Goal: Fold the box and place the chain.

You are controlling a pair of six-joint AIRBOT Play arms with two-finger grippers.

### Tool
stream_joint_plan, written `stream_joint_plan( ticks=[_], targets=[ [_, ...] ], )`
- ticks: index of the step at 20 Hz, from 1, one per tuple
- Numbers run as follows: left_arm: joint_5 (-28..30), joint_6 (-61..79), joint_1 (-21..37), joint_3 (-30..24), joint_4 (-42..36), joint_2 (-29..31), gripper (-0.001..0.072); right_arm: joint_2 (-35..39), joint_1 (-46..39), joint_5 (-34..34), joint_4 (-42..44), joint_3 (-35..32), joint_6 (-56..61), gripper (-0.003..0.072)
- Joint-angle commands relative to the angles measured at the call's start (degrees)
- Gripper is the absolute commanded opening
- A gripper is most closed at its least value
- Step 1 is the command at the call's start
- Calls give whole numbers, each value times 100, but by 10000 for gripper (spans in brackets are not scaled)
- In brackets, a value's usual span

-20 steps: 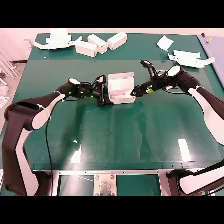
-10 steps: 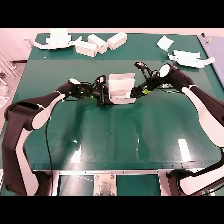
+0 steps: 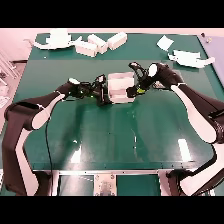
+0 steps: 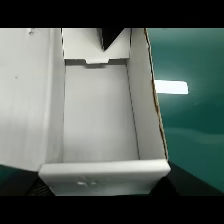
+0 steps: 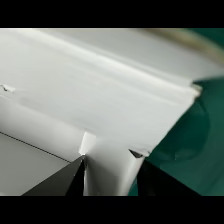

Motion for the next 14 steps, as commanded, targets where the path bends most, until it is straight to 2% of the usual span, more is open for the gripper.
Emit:
stream_joint_plan(
  ticks=[1,2,3,5,8,10,14],
  targets=[
    [-33,7,-4,0,7,2,466,-66,92,197,-494,90,400,363],
    [-33,7,-4,0,7,2,466,-74,105,199,-496,92,476,351],
    [-33,4,-4,0,7,2,466,-79,125,203,-505,90,544,287],
    [-33,4,-4,0,7,2,466,-94,175,219,-549,90,706,268],
    [-31,4,-4,0,7,2,466,-205,271,251,-691,92,957,201],
    [-35,7,-4,0,7,2,466,-284,334,260,-688,94,1005,29],
    [-33,4,-4,0,7,2,466,-291,433,264,-708,127,1067,12]
  ],
)
